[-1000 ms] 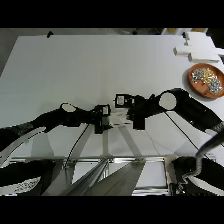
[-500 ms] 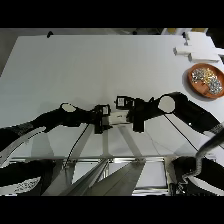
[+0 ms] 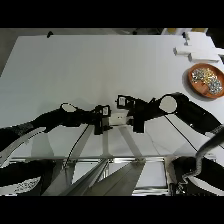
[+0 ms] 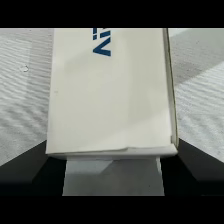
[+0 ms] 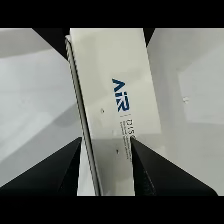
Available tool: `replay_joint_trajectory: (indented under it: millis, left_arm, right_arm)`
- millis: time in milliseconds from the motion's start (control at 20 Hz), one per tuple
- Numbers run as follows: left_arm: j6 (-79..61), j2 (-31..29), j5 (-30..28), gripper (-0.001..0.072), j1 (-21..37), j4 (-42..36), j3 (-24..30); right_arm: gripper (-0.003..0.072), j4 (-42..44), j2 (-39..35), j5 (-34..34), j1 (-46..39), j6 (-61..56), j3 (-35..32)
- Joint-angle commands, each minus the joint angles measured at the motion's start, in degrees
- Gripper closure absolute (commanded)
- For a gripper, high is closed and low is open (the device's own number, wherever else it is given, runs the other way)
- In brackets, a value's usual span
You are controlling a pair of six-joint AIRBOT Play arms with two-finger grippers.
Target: Fold the box and place the chain.
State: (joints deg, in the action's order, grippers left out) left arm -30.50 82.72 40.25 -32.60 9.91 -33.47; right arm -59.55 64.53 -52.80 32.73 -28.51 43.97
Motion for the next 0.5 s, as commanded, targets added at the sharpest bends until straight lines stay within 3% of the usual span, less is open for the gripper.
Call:
replay_joint_trajectory:
  millis: [0,50,150,250,450]
  left_arm:
    - [0.1,0.0,-0.2,0.0621,0.0,0.0,0.0]
    - [0.1,0.0,-0.2,0.0621,0.0,0.0,0.0]
    - [0.1,0.0,-0.2,0.0621,0.0,0.0,0.0]
    - [0.1,0.0,-0.2,0.0621,0.0,0.0,0.0]
    - [0.1,0.0,-0.2,0.0621,0.0,0.0,0.0]
  right_arm:
    - [0.035,2.6,-1.1,1.0,0.0,0.1,0.0]
    - [0.0355,3.8,-1.4,1.6,0.0,0.2,0.0]
    - [0.0551,4.5,-1.4,2.1,0.0,0.5,0.0]
    - [0.0643,3.8,-1.1,2.0,0.0,0.5,0.0]
    - [0.0651,3.9,1.0,-0.5,0.0,0.5,0.0]
